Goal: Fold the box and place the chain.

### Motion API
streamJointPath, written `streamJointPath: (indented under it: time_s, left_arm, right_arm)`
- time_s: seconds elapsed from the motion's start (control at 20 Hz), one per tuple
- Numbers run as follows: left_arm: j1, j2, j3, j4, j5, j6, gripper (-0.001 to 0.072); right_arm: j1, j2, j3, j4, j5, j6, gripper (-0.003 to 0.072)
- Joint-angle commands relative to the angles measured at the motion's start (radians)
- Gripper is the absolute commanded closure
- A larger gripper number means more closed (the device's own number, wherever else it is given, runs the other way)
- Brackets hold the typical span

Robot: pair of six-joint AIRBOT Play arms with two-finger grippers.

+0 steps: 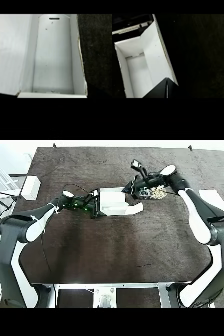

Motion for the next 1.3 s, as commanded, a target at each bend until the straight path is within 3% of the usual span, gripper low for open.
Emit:
streamJointPath:
  time_s: [0.0, 0.2, 0.25, 0.3, 0.35, 0.8, 0.9, 1.1, 1.2, 1.25]
  left_arm:
    - [0.000, 0.000, 0.000, 0.000, 0.000, -0.001, 0.0420]
    - [0.000, 0.000, 0.000, 0.000, 0.000, -0.001, 0.0421]
    - [0.000, 0.000, 0.000, 0.000, 0.000, -0.001, 0.0420]
    - [0.000, 0.000, 0.000, 0.000, 0.000, -0.001, 0.0420]
    - [0.000, 0.000, 0.000, 0.000, 0.000, 0.000, 0.0420]
    - [0.000, 0.000, 0.000, 0.000, 0.002, -0.001, 0.0420]
    - [0.000, 0.000, 0.000, 0.000, 0.001, -0.001, 0.0421]
    - [0.000, 0.000, 0.000, 0.000, 0.002, -0.001, 0.0420]
    - [0.000, 0.000, 0.000, 0.000, 0.002, -0.001, 0.0420]
    - [0.000, 0.000, 0.000, 0.000, 0.001, -0.001, 0.0420]
  right_arm:
    - [-0.013, 0.132, -0.055, -0.057, 0.029, -0.005, 0.0674]
    - [-0.035, 0.243, -0.199, -0.189, 0.026, -0.006, 0.0666]
    - [-0.045, 0.245, -0.229, -0.228, 0.026, -0.006, 0.0520]
    - [-0.056, 0.245, -0.262, -0.252, 0.015, -0.014, 0.0250]
    - [-0.063, 0.244, -0.291, -0.256, -0.008, -0.031, 0.0135]
    - [-0.009, 0.128, -0.345, -0.252, -0.138, -0.238, 0.0137]
    - [0.005, 0.106, -0.343, -0.230, -0.177, -0.261, 0.0209]
    - [0.011, 0.089, -0.343, -0.172, -0.200, -0.282, 0.0210]
    - [0.017, 0.082, -0.343, -0.167, -0.201, -0.296, 0.0288]
    - [0.019, 0.080, -0.343, -0.166, -0.205, -0.296, 0.0288]
